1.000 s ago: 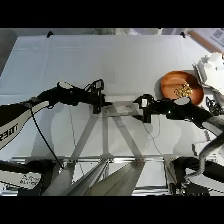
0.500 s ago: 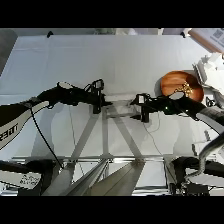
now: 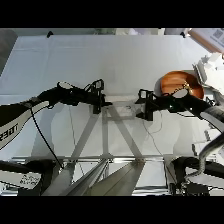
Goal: Fold the box and place the chain.
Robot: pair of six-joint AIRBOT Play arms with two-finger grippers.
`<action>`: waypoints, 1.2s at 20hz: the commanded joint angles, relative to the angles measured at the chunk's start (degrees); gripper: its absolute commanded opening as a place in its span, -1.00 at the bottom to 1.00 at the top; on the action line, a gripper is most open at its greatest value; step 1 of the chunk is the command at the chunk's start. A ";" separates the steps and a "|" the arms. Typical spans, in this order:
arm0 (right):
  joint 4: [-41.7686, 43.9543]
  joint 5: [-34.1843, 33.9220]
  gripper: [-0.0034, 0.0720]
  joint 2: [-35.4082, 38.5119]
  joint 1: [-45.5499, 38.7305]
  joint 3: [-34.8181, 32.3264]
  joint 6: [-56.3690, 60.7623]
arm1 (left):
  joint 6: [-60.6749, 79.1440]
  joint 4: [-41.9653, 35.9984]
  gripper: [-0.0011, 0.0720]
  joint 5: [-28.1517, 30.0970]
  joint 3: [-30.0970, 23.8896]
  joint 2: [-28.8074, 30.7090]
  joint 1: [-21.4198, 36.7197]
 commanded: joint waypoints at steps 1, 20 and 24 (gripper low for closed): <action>3.43 0.22 0.98 0.35 -0.72 0.31 -3.74 | 0.00 0.00 -0.95 0.07 -0.02 -0.02 -0.02; -0.26 -0.74 1.00 1.88 -0.61 -4.52 -9.07 | 0.00 0.00 -0.95 0.07 -0.02 -0.02 -0.02; 2.91 -0.83 1.00 2.05 1.60 -5.05 -7.04 | 0.00 0.00 -0.95 0.07 -0.02 -0.02 -0.02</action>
